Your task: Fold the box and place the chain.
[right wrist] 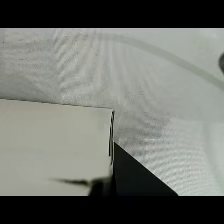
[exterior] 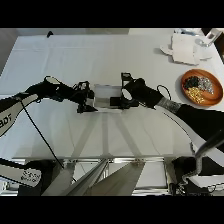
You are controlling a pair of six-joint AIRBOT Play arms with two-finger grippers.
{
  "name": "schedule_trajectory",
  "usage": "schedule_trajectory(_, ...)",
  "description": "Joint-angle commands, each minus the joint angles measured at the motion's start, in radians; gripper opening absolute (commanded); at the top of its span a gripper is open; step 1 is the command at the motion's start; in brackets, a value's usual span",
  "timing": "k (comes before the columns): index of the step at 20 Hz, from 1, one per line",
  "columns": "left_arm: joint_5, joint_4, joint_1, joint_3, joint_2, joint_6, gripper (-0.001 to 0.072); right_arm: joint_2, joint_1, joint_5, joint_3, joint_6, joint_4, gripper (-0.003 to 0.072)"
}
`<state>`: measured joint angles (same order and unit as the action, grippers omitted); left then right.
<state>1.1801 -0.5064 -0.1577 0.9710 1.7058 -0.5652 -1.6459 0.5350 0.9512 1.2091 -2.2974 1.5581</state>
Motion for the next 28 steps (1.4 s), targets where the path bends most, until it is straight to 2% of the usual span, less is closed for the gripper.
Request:
schedule_trajectory(1, -0.002, -0.004, 0.0, 0.001, 0.0, -0.002, 0.0154, -0.003, 0.004, -0.001, 0.002, -0.054, 0.039, 0.0011)
schedule_trajectory(2, -0.002, -0.004, 0.0, 0.001, 0.0, -0.002, 0.0154, -0.003, 0.004, -0.001, 0.002, -0.054, 0.039, 0.0065)
schedule_trajectory(4, -0.002, -0.004, 0.0, 0.001, 0.0, -0.002, 0.0154, -0.002, 0.004, 0.006, 0.01, -0.05, 0.038, 0.0289)
schedule_trajectory(5, -0.002, -0.004, 0.0, 0.001, 0.0, -0.002, 0.0154, 0.0, 0.004, 0.006, 0.02, -0.05, 0.038, 0.0321)
schedule_trajectory(10, -0.002, -0.004, 0.0, 0.001, 0.0, -0.002, 0.0154, 0.063, 0.002, 0.018, 0.054, 0.007, 0.038, 0.0321)
schedule_trajectory(14, -0.002, -0.004, 0.0, 0.001, 0.0, -0.002, 0.0154, 0.173, -0.052, 0.138, 0.054, 0.038, 0.037, 0.0321)
schedule_trajectory(17, -0.002, -0.004, 0.0, 0.001, 0.0, -0.002, 0.0154, 0.269, -0.137, 0.17, 0.054, 0.161, 0.053, 0.0321)
schedule_trajectory(20, -0.002, -0.004, 0.0, 0.001, 0.0, -0.002, 0.0154, 0.337, -0.29, 0.297, 0.054, 0.287, 0.172, 0.0369)
schedule_trajectory(22, -0.002, -0.004, 0.0, 0.001, 0.0, -0.002, 0.0154, 0.354, -0.432, 0.344, 0.054, 0.467, 0.198, 0.0401)
schedule_trajectory(24, -0.002, -0.004, 0.0, 0.001, 0.0, -0.002, 0.0154, 0.354, -0.577, 0.338, 0.054, 0.599, 0.202, 0.041)
schedule_trajectory(27, -0.002, -0.004, 0.0, 0.001, 0.0, -0.002, 0.0154, 0.353, -0.771, 0.243, 0.054, 0.652, 0.187, 0.0421)
schedule_trajectory(28, -0.001, -0.004, 0.0, 0.001, 0.0, -0.002, 0.0154, 0.348, -0.827, 0.213, 0.054, 0.663, 0.187, 0.0486)
